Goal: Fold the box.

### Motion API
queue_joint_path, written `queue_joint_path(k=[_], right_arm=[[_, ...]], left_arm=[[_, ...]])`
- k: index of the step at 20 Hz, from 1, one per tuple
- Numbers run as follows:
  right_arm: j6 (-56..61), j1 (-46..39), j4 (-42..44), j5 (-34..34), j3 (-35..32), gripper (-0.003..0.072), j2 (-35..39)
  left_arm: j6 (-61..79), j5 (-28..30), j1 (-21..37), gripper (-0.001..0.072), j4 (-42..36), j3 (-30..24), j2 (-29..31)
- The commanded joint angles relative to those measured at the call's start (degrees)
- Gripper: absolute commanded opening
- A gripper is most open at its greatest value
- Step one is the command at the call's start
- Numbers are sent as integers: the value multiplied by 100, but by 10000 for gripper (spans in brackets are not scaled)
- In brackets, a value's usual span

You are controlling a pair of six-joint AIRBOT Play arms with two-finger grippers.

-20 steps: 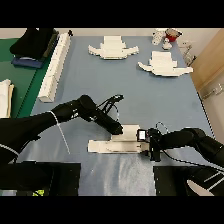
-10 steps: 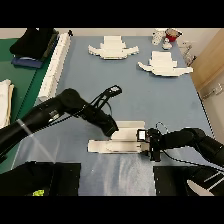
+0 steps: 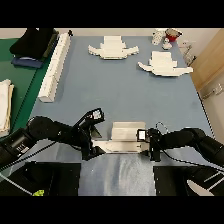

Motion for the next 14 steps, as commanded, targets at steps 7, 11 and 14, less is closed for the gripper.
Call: queue_joint_path(k=[7, 11, 14], right_arm=[[0, 4, 0, 0, 0, 487, 7], [0, 4, 0, 0, 0, 487, 7], [0, 4, 0, 0, 0, 487, 7]], left_arm=[[2026, 1202, 52, 700, 24, -671, -24], [2094, 1414, 39, 700, -2, -673, -503], [2223, 1506, 37, 699, -162, -669, -855]])
